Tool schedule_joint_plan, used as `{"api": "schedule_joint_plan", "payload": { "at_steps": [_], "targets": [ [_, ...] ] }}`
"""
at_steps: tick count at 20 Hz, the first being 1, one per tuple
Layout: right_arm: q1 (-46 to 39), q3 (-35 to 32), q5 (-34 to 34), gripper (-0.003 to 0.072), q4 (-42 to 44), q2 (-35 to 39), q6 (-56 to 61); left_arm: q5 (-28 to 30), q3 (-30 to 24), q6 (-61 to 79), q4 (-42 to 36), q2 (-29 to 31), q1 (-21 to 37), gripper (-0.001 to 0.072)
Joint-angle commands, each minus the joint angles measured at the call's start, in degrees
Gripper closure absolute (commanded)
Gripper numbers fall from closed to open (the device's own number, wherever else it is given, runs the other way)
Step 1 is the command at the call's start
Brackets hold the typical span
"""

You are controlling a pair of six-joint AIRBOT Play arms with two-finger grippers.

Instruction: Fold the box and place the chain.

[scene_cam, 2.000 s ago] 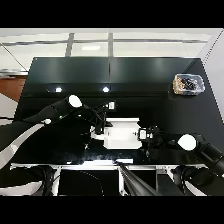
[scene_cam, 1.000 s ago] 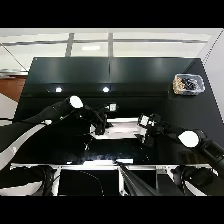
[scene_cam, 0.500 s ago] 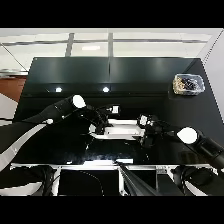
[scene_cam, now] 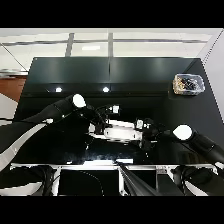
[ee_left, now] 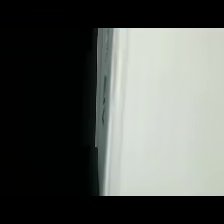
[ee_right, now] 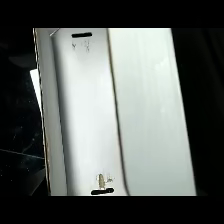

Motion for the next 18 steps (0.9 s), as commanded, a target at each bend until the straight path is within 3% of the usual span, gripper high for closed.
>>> {"api": "schedule_joint_plan", "payload": {
  "at_steps": [1, 18],
  "targets": [
    [0.0, 0.0, 0.7, -0.0018, 0.3, -3.0, -5.3, -1.2, 0.1, -0.6, 0.0, 0.0, 0.0, 0.068],
    [0.0, 0.0, -2.3, -0.0017, 1.7, -7.5, -9.4, -1.4, 0.1, -1.5, -1.1, 0.0, 0.0, 0.068]
  ]
}}
